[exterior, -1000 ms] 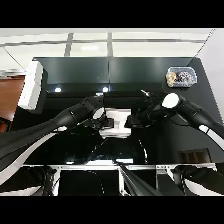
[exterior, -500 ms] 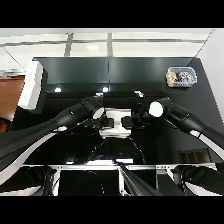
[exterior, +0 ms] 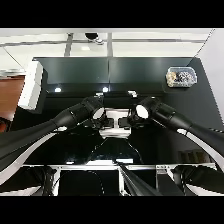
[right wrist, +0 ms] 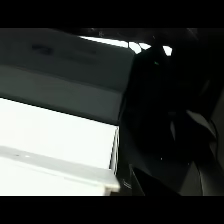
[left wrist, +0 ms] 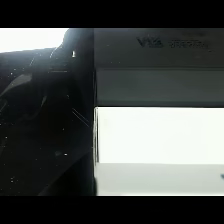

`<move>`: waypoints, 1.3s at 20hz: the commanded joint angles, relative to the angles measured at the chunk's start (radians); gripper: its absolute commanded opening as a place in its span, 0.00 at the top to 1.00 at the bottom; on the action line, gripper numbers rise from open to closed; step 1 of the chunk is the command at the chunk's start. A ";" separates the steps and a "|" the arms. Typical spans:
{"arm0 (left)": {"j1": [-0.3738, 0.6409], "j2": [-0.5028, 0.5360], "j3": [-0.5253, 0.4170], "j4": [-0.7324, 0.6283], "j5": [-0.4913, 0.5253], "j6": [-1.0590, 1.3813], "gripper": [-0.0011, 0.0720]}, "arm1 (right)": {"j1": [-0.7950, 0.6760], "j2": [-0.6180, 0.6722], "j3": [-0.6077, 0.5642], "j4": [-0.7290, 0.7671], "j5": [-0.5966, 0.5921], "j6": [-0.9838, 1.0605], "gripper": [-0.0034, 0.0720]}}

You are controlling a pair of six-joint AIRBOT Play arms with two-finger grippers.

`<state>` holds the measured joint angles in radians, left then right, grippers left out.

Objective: Fold the box and place the chain.

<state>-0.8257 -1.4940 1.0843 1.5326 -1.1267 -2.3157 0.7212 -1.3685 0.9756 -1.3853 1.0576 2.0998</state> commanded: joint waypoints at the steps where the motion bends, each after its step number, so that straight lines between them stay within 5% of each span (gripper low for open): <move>1: 0.000 0.000 0.001 0.001 0.001 0.000 0.95 | 0.034 -0.031 0.013 -0.053 0.053 0.093 0.47; 12: 0.000 0.000 0.001 0.001 0.006 0.000 0.95 | 0.058 -0.074 0.047 -0.090 0.074 0.198 0.49; 14: 0.000 0.000 0.001 0.001 0.006 0.000 0.95 | 0.058 -0.074 0.047 -0.090 0.064 0.201 0.71; 18: 0.000 0.000 0.001 0.001 0.006 0.000 0.95 | 0.058 -0.074 0.047 -0.089 0.068 0.204 0.93; 23: 0.000 0.000 0.001 0.001 0.006 0.000 0.95 | 0.058 -0.074 0.047 -0.090 0.082 0.204 0.91; 24: 0.000 0.000 0.001 0.001 0.006 0.000 0.95 | 0.058 -0.074 0.047 -0.089 0.080 0.204 0.75; 26: 0.000 0.000 0.001 0.001 0.007 0.000 0.95 | 0.058 -0.074 0.047 -0.090 0.070 0.204 0.75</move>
